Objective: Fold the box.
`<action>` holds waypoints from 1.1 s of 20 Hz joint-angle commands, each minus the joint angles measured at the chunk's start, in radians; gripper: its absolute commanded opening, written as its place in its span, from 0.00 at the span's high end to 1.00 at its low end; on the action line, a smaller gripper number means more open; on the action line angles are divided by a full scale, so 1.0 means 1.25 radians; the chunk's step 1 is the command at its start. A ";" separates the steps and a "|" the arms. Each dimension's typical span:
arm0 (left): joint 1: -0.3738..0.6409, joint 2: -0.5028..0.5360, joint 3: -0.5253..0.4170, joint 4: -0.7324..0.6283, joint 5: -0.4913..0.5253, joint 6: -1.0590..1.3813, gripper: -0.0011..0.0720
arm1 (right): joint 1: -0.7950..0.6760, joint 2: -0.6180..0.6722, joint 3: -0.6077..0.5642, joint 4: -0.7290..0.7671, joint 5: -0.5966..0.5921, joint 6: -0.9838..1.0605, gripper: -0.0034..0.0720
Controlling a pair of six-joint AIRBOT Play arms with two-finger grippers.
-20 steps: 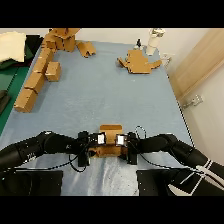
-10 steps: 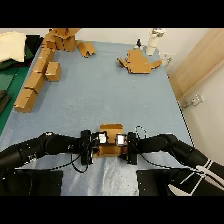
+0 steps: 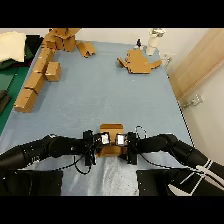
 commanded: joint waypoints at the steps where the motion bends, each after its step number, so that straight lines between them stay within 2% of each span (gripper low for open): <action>1: -0.004 -0.003 0.001 -0.010 0.011 -0.001 0.44 | 0.000 0.000 0.000 0.000 0.000 0.000 0.28; 2: -0.004 -0.003 0.001 -0.015 0.012 0.000 0.40 | 0.000 0.000 0.000 0.000 -0.001 0.000 0.28; 12: -0.004 -0.002 0.001 -0.014 -0.004 -0.002 0.40 | 0.000 0.000 0.000 0.000 0.000 0.000 0.28; 13: 0.000 -0.001 0.001 -0.010 -0.020 -0.008 0.54 | 0.000 0.000 0.000 0.000 -0.001 0.000 0.28; 14: 0.005 0.003 0.001 0.000 -0.043 -0.010 0.80 | 0.000 0.000 0.000 0.000 -0.001 0.000 0.28; 15: 0.013 0.010 0.002 0.030 -0.074 -0.019 0.94 | 0.000 0.000 0.000 0.000 0.000 0.000 0.28; 18: 0.043 0.063 0.009 0.200 -0.149 -0.250 0.97 | 0.000 0.000 0.000 0.000 -0.001 0.000 0.28; 22: 0.077 0.192 0.030 0.414 -0.289 -0.541 0.97 | 0.000 0.000 0.000 0.000 -0.001 0.000 0.28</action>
